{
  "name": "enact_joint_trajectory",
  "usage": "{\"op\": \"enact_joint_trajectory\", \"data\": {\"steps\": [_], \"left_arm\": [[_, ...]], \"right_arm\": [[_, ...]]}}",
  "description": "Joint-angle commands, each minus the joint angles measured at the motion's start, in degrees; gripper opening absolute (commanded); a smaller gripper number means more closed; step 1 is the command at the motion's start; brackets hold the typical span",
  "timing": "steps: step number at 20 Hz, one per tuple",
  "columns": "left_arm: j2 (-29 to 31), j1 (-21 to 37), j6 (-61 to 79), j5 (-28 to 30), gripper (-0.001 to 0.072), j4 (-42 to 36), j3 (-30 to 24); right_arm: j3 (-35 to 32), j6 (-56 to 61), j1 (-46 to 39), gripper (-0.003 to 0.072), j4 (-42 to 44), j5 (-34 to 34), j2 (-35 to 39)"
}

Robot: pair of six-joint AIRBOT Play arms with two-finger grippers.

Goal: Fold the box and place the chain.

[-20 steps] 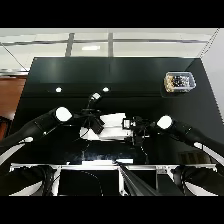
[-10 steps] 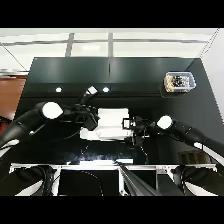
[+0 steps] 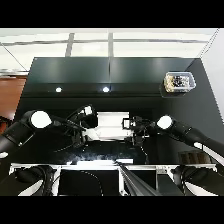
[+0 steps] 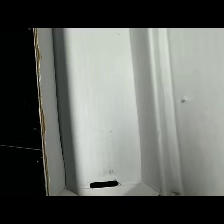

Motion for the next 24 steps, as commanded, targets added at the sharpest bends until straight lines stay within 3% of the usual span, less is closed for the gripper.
{"op": "enact_joint_trajectory", "data": {"steps": [1,6,9,10,11,22,24], "left_arm": [[-1.97,-2.43,12.74,10.51,0.0709,0.04,-2.16],[-5.95,-5.66,16.41,14.19,0.0655,0.17,-2.14],[-6.21,-5.68,16.44,13.2,0.0317,-0.46,-2.1],[-6.21,-5.68,16.41,13.0,0.0247,-0.5,-2.12],[-6.21,-5.68,16.44,12.92,0.0224,-1.31,-2.12],[-9.01,-5.68,16.81,14.14,0.022,-14.43,-2.16],[-10.27,-5.7,16.98,15.52,0.0245,-16.24,-2.14]], "right_arm": [[0.02,0.0,0.04,0.0415,0.0,0.02,-0.02],[0.04,0.0,0.04,0.0416,0.0,0.02,-0.02],[0.04,0.0,0.04,0.0415,0.0,0.02,-0.02],[0.04,0.0,0.04,0.0415,0.0,0.02,-0.02],[0.04,0.0,0.04,0.0415,0.0,0.02,-0.02],[0.04,0.0,0.04,0.0415,0.0,-0.02,-0.02],[0.04,0.02,0.04,0.0415,0.0,-0.04,-0.02]]}}
